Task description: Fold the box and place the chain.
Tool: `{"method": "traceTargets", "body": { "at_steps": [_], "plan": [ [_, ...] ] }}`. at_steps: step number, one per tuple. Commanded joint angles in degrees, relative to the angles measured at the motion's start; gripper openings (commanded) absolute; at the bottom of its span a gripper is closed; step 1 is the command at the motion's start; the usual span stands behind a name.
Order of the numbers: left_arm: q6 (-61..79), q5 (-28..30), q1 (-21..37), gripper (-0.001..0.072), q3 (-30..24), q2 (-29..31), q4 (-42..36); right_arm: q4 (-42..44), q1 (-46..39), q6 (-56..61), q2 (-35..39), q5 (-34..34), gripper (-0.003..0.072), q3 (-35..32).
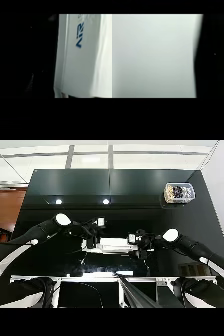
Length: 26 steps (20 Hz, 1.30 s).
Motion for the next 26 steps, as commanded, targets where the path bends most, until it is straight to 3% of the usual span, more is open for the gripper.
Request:
{"method": "traceTargets", "body": {
  "at_steps": [1, 4, 8, 9, 10, 11, 12, 14, 16, 19, 23, 24, 26],
  "plan": [
    [-4.3, -0.6, 0.1, 0.0520, 0.0, 3.3, 3.3, -0.1, 0.0, 0.0, 0.0, -0.1, 0.0473, 0.0],
    [-15.3, -2.4, 0.9, 0.0519, 0.0, 10.5, 11.2, -0.1, 0.0, 0.0, 0.0, -0.1, 0.0473, 0.0],
    [-32.8, -10.4, 1.1, 0.0482, 0.0, 19.3, 20.7, -0.1, 0.0, 0.0, 0.0, -0.1, 0.0472, 0.0],
    [-37.1, -12.9, 1.1, 0.0410, 0.0, 20.4, 21.3, -0.1, 0.0, 0.0, 0.0, -0.1, 0.0472, 0.0],
    [-40.5, -15.8, 1.1, 0.0166, 0.0, 21.2, 21.2, -0.1, 0.0, 0.0, 0.0, -0.1, 0.0472, 0.0],
    [-41.4, -18.9, 1.0, 0.0027, 0.0, 21.4, 20.6, -0.1, 0.0, 0.0, 0.0, 0.0, 0.0472, 0.0],
    [-41.6, -22.1, 0.5, 0.0028, -0.3, 21.3, 18.2, -0.1, 0.0, 0.0, 0.0, 0.0, 0.0443, 0.0],
    [-41.6, -23.2, -1.9, 0.0027, -1.8, 21.3, 12.5, -0.1, 0.0, 0.0, 0.0, 0.0, 0.0160, 0.0],
    [-41.6, -15.7, -6.2, 0.0028, -4.7, 21.0, 6.2, -0.2, 0.0, 0.0, 0.0, 0.0, 0.0131, 0.0],
    [-41.1, 4.5, -11.7, 0.0029, -7.3, 19.9, 0.0, -0.2, 0.0, 0.0, 0.0, 0.0, 0.0131, 0.0],
    [-41.1, 29.5, -12.0, 0.0031, -7.3, 16.5, -4.5, -0.2, 0.0, 0.0, 0.0, 0.0, 0.0132, 0.0],
    [-41.0, 31.7, -12.0, 0.0031, -7.1, 14.9, -3.5, -0.2, 0.0, 0.0, 0.0, 0.0, 0.0132, 0.0],
    [-41.1, 28.8, -11.4, 0.0029, -5.7, 10.9, 2.3, -0.2, 0.0, 0.0, 0.0, 0.0, 0.0132, 0.0]
  ]
}}
